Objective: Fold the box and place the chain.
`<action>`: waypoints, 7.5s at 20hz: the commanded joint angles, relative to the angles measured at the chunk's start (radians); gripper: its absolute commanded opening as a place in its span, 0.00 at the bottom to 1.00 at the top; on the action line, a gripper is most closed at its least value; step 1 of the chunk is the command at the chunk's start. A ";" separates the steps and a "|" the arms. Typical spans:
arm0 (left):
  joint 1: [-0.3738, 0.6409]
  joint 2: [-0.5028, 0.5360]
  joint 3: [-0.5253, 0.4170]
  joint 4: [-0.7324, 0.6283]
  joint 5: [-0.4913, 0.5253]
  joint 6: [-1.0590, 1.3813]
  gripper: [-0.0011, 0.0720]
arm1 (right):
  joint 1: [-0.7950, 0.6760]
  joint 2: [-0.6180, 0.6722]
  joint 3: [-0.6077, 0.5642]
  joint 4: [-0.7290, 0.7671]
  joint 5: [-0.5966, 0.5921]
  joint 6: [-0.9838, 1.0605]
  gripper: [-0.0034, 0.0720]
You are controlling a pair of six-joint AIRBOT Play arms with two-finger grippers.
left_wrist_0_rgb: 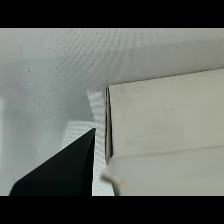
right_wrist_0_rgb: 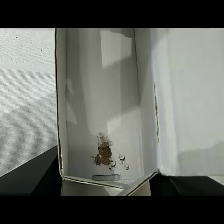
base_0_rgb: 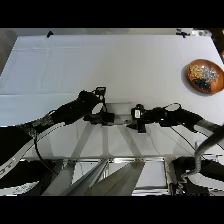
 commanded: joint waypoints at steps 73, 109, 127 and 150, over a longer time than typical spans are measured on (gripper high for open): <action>0.473 0.058 -0.375 -1.031 0.169 2.660 0.99 | 0.000 0.001 0.000 0.000 0.000 0.000 0.63; 0.405 0.033 -0.375 -1.095 0.205 2.655 0.57 | 0.000 0.001 0.000 0.000 0.000 0.000 0.63; 0.405 0.034 -0.375 -1.096 0.203 2.654 0.39 | 0.000 0.001 0.000 0.000 0.000 0.000 0.63; 0.405 0.034 -0.375 -1.096 0.203 2.654 0.39 | 0.000 0.089 0.000 -0.032 0.002 0.050 0.98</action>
